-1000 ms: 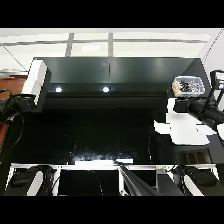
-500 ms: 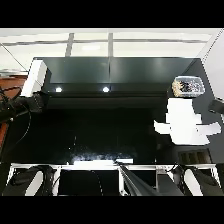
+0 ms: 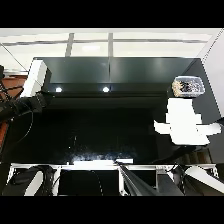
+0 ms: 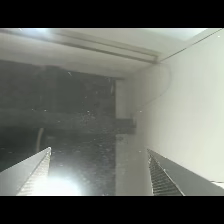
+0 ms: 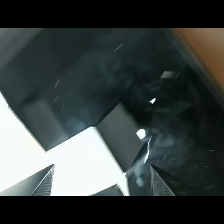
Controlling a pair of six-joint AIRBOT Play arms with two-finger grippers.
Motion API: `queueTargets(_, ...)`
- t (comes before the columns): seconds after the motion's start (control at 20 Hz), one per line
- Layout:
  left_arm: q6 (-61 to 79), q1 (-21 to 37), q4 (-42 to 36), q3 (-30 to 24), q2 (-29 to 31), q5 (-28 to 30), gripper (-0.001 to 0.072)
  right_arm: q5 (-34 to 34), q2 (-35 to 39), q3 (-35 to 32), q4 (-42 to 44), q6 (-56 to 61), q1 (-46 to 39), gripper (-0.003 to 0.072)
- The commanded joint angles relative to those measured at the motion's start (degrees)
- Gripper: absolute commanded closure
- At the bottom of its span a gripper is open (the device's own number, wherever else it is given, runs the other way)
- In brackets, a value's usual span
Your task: Fold the box and place the chain.
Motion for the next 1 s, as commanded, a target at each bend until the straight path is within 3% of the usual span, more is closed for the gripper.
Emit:
queueTargets(0.0,0.00,0.00,-1.55,0.04,-0.72,-0.09,0.0005,6.49,-4.70,3.28,-2.01,-9.90,1.49,0.0109)
queueTargets(0.05,0.00,0.00,-1.64,0.04,-1.03,-0.09,0.0006,6.23,-5.29,3.30,-3.69,-10.01,2.86,0.0157)
queueTargets(0.25,0.02,0.00,-2.71,0.04,-2.29,-1.46,0.0005,4.74,-7.32,3.30,-20.79,-4.87,11.28,0.0156)
queueTargets(0.35,0.00,0.00,-2.71,0.04,-2.82,-1.51,0.0006,2.78,-7.34,3.34,-21.24,-4.57,13.44,0.0158)
queueTargets(0.4,0.00,0.00,-2.73,0.04,-3.06,-1.49,0.0005,1.95,-7.34,3.34,-21.49,-4.46,14.01,0.0247)
queueTargets(0.5,0.00,0.00,-2.73,0.04,-3.28,-1.60,0.0006,1.01,-7.34,3.34,-21.44,-3.67,14.19,0.0316)
queueTargets(0.55,0.00,0.00,-2.73,0.04,-3.28,-1.57,0.0006,1.11,-7.34,3.34,-21.44,-3.67,14.19,0.0468)
queueTargets(0.65,0.00,0.00,-2.73,0.04,-3.28,-1.57,0.0006,2.25,-7.34,3.34,-21.46,-4.02,14.19,0.0665)
queueTargets(0.8,0.00,0.00,-2.75,0.04,-3.28,-1.57,0.0006,5.27,-7.30,3.34,-19.80,-6.49,14.19,0.0663)
queueTargets(0.95,0.00,0.00,-2.78,0.04,-3.28,-1.60,0.0006,8.28,-7.21,3.32,-11.02,-8.04,14.21,0.0662)
